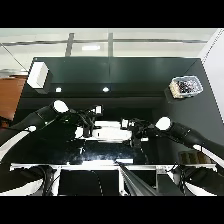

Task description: Fold the box and place the chain.

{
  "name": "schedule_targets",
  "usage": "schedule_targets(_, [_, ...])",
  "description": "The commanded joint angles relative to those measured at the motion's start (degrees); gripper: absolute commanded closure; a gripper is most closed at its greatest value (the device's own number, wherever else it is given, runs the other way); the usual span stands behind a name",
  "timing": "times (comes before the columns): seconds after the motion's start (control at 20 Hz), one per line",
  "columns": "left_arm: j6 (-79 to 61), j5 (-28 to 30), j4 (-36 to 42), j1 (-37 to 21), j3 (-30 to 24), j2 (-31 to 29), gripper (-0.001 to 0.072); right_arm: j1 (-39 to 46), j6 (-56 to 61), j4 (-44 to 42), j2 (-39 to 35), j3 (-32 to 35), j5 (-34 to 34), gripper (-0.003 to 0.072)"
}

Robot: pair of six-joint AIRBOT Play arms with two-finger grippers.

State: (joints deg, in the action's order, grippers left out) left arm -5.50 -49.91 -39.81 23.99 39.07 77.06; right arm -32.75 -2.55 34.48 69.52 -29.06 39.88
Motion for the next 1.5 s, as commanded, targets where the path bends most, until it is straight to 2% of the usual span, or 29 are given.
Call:
schedule_targets(0.0, [-0.02, 0.00, -0.02, 0.02, 0.00, -0.02, 0.0680, 0.00, 0.63, 0.09, -0.02, 0.02, 0.13, -0.0017])
schedule_targets(0.05, [-0.02, 0.00, 0.00, 0.02, 0.00, -0.02, 0.0679, 0.00, 0.63, 0.11, -0.02, 0.04, 0.11, -0.0017])
schedule_targets(0.15, [-0.02, 0.00, -0.02, 0.02, 0.00, -0.02, 0.0679, 0.00, 0.63, 0.17, 0.00, 0.04, -0.07, 0.0040])
schedule_targets(0.5, [-0.02, 0.00, 0.00, 0.02, 0.00, -0.02, 0.0679, 0.00, 4.15, 4.74, 0.00, 0.04, 0.02, 0.0039])
schedule_targets(1.45, [-0.02, 0.02, -0.02, 0.02, 0.00, -0.02, 0.0679, 0.00, 4.48, 4.31, -2.34, 0.02, -0.48, 0.0039])
